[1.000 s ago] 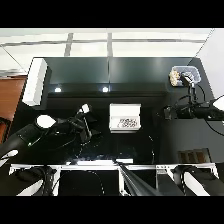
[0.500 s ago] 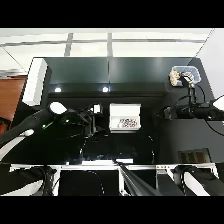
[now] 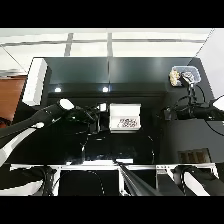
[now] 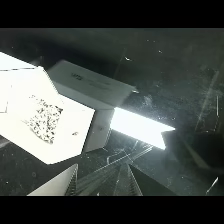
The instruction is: Fold the box and place the chain.
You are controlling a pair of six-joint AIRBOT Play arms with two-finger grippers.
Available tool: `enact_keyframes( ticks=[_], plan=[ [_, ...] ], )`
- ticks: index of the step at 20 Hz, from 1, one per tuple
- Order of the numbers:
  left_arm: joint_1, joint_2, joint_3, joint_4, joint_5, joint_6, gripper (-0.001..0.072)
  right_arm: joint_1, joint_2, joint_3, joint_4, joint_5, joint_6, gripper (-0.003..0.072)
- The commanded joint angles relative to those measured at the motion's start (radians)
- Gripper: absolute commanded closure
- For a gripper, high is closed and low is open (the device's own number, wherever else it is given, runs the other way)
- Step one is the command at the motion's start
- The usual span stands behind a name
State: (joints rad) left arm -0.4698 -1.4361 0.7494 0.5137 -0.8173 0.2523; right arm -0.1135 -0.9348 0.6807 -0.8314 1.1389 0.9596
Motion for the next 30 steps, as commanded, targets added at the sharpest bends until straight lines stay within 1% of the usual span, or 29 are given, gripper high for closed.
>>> enact_keyframes(
  ticks=[1,7,12,19,25,26,27,28,30],
  plan=[
    [-0.021,-0.007,0.004,-0.003,0.005,-0.002,0.0001,0.000,-0.001,0.000,0.000,0.002,0.000,0.0317],
    [-0.024,-0.007,0.005,-0.002,0.016,-0.002,0.0002,0.000,-0.001,0.000,0.000,0.002,0.000,0.0318],
    [-0.026,-0.007,0.005,-0.003,0.066,-0.002,0.0002,0.000,-0.001,0.000,0.000,0.002,0.000,0.0318],
    [-0.073,-0.008,0.006,0.002,0.060,0.003,0.0003,0.000,-0.001,0.000,0.000,0.002,0.001,0.0318],
    [-0.078,-0.012,0.011,-0.006,0.066,0.003,0.0009,0.000,-0.001,0.000,0.001,0.002,0.001,0.0318],
    [-0.078,-0.012,0.011,-0.006,0.066,0.003,0.0092,0.000,-0.001,0.000,0.001,0.003,0.001,0.0318],
    [-0.078,-0.012,0.011,-0.006,0.066,0.003,0.0254,0.000,-0.001,0.000,0.001,0.008,0.002,0.0317],
    [-0.078,-0.012,0.011,-0.006,0.065,0.003,0.0379,0.000,-0.001,0.000,0.001,0.024,0.005,0.0318],
    [-0.078,-0.012,0.011,-0.006,0.065,0.002,0.0383,0.000,-0.001,0.000,-0.008,0.055,0.008,0.0318]
  ],
)
